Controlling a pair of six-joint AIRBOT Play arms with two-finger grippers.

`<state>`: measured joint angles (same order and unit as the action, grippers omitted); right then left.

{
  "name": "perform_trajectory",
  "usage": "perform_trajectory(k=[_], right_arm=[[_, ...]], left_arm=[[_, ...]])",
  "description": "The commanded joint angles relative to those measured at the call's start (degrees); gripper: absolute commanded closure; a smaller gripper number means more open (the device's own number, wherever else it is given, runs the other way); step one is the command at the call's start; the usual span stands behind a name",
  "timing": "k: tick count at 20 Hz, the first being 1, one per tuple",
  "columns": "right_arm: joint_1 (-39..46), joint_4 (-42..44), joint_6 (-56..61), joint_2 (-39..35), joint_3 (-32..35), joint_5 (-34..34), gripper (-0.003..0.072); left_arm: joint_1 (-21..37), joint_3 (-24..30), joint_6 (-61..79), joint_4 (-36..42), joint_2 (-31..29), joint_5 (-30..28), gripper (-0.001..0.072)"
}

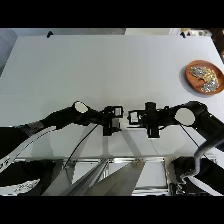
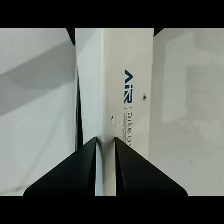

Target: Fold the box and place the chain.

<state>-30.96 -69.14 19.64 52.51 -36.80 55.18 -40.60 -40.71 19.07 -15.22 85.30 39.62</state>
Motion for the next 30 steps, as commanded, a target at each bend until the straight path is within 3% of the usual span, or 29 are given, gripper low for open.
perform_trajectory(k=[1,30], right_arm=[[0.0,0.0,0.1,-0.1,0.0,0.2,0.0607],[0.0,2.4,4.5,0.5,0.6,-0.7,0.0599]], left_arm=[[0.0,0.0,0.0,0.0,0.0,0.1,0.0500],[0.0,0.0,0.0,0.0,0.0,0.1,0.0500]])
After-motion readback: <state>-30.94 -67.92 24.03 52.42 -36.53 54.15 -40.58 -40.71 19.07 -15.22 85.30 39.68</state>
